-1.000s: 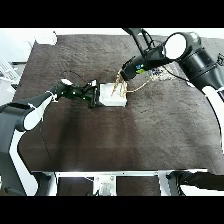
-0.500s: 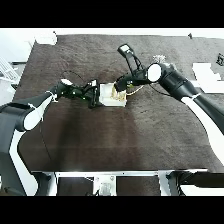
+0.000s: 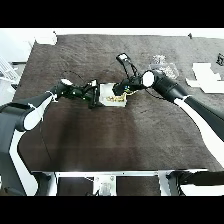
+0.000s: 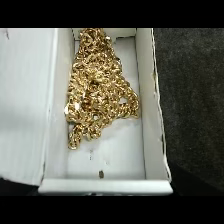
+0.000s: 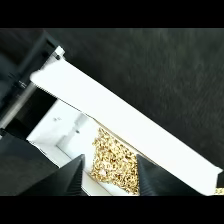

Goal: Fold the box and place the chain.

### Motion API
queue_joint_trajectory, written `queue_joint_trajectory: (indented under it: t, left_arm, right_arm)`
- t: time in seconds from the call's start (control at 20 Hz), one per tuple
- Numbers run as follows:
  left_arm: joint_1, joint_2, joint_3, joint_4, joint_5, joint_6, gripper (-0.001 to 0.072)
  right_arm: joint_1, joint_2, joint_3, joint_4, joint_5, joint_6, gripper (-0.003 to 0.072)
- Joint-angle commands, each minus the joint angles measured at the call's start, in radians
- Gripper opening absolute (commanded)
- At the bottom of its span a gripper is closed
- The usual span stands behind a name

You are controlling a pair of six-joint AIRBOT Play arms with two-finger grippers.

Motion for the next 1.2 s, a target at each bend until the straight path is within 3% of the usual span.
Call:
queue_joint_trajectory:
  t: [0.0,0.1,0.3,0.4,0.5,0.7,0.95,1.15]
  left_arm:
    - [0.001,0.001,0.000,0.000,0.000,0.000,0.0361]
    - [0.001,0.001,0.000,0.000,0.000,0.000,0.0361]
    - [0.001,0.001,0.000,0.000,0.000,0.000,0.0361]
    - [0.001,0.001,0.000,0.000,0.000,0.000,0.0361]
    - [0.001,0.001,0.000,0.000,0.000,0.001,0.0361]
    - [0.001,0.001,0.000,0.000,0.000,0.000,0.0362]
    - [0.001,0.001,0.000,0.000,0.000,0.000,0.0361]
    - [0.001,0.001,0.000,0.000,0.000,0.000,0.0361]
  right_arm:
    - [-0.012,0.062,-0.001,-0.079,0.005,0.002,0.0442]
    - [-0.057,0.099,-0.002,-0.159,0.005,0.014,0.0451]
    - [-0.245,0.072,-0.016,-0.161,-0.027,0.173,0.0453]
    - [-0.334,0.017,-0.022,-0.153,-0.069,0.267,0.0569]
    - [-0.403,-0.060,-0.022,-0.071,-0.090,0.272,0.0569]
    - [-0.452,-0.176,0.003,-0.048,-0.171,0.263,0.0569]
    - [-0.462,-0.316,0.142,-0.014,-0.171,0.262,0.0569]
    - [-0.462,-0.372,0.201,0.111,-0.172,0.176,0.0568]
